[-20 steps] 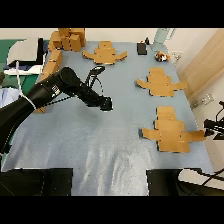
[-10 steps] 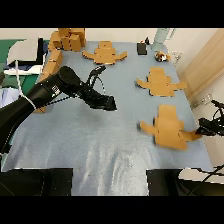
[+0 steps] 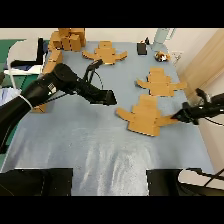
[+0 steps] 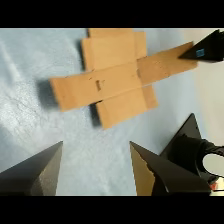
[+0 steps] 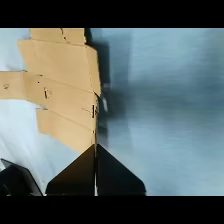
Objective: Fold the box.
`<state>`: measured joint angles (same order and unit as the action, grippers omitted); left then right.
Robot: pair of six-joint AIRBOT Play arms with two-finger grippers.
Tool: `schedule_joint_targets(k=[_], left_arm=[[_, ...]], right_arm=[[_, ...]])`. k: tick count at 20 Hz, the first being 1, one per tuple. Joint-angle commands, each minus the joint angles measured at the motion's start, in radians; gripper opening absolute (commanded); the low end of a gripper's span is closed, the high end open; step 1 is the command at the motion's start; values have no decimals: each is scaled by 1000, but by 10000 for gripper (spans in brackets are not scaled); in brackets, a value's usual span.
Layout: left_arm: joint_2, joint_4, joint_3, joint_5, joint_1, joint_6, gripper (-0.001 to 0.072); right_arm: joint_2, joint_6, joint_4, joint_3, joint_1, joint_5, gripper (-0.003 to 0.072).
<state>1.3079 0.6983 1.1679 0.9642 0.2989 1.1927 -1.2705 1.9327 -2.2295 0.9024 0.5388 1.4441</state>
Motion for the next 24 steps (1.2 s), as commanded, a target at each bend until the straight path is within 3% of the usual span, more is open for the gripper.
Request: schedule_joint_targets(k=[1, 4, 5, 6, 15, 20, 22, 24], left_arm=[[-50, -8, 4, 92, -78, -11, 634], [-88, -8, 4, 176, -156, -11, 634], [-88, -8, 3, 200, -173, -10, 634], [-87, -6, 2, 218, -182, -11, 634], [-87, -5, -6, 241, -175, -10, 634], [-85, -4, -6, 240, -175, 5, 634], [-85, -4, -6, 240, -175, 7, 634], [-79, -4, -6, 235, -175, 35, 633]], right_arm=[[82, -124, -72, -115, -186, -172, 3], [124, -194, -62, -183, -312, -308, 30], [118, -197, -59, -183, -336, -315, 150], [109, -197, -55, -183, -356, -315, 225], [29, -251, 126, -183, -383, -335, 223], [29, -162, 38, -183, -396, -338, 218], [29, -82, -24, -183, -426, -348, 141], [15, -64, -26, -183, -471, -372, 136]])
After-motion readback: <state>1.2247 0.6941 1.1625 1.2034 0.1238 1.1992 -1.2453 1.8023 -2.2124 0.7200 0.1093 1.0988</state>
